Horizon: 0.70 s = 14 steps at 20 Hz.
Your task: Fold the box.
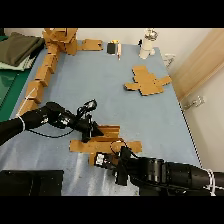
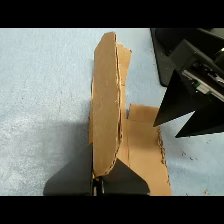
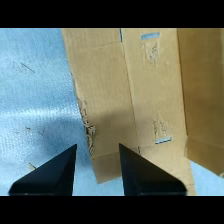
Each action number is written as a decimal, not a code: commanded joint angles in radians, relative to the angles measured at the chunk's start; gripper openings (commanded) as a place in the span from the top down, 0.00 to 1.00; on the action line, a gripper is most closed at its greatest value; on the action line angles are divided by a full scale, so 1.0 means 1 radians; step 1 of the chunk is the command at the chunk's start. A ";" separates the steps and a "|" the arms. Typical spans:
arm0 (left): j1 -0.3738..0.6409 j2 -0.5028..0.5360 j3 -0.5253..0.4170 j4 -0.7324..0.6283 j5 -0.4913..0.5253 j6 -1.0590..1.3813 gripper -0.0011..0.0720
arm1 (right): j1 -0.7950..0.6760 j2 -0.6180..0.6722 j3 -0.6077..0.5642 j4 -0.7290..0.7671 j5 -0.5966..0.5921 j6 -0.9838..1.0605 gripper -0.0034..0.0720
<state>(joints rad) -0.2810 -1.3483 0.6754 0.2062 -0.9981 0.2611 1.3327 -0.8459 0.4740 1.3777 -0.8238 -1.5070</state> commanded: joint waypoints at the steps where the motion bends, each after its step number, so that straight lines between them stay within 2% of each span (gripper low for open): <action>1: 0.000 0.000 0.001 0.000 0.000 0.000 0.97 | 0.002 -0.020 -0.001 -0.009 0.001 -0.006 0.42; 9: 0.000 0.000 0.001 0.000 0.001 0.000 0.97 | 0.002 -0.085 0.000 -0.041 0.023 -0.019 0.42; 14: 0.000 0.000 0.001 0.000 0.000 0.000 0.97 | 0.002 -0.083 0.001 -0.139 0.022 0.039 0.42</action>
<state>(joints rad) -0.2810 -1.3479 0.6754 0.2058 -0.9977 0.2607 1.3342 -0.9268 0.4740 1.2987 -0.8028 -1.5047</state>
